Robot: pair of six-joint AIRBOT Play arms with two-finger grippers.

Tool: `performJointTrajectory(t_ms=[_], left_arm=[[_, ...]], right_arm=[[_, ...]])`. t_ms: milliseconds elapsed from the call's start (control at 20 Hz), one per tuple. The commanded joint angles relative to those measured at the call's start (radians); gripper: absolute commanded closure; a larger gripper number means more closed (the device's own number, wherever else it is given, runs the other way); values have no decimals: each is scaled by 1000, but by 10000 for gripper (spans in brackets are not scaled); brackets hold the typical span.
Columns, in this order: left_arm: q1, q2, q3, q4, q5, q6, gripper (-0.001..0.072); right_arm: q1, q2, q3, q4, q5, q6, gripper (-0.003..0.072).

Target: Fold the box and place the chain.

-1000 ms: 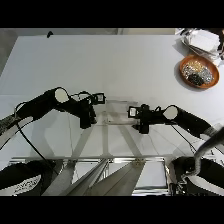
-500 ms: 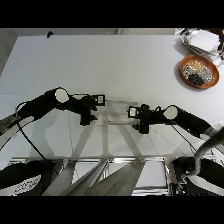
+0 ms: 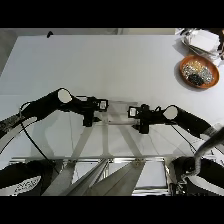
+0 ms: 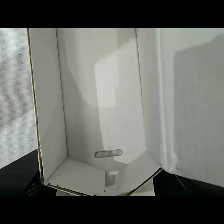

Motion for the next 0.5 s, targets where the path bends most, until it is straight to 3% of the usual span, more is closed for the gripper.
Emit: performJointTrajectory(t_ms=[0, 200, 300, 450], left_arm=[[-8, -10, 0, -7, -22, 21, 326], [-32, -11, 0, -14, -15, 25, 382], [-39, -11, 0, -15, -15, 25, 442], [-38, -11, 0, -27, 36, 18, 466]], right_arm=[[0, 0, 1, 0, 0, 0, 272], [0, 0, 1, 0, 0, 0, 272], [0, 0, 1, 0, 0, 0, 272], [0, 0, 1, 0, 0, 0, 272]])
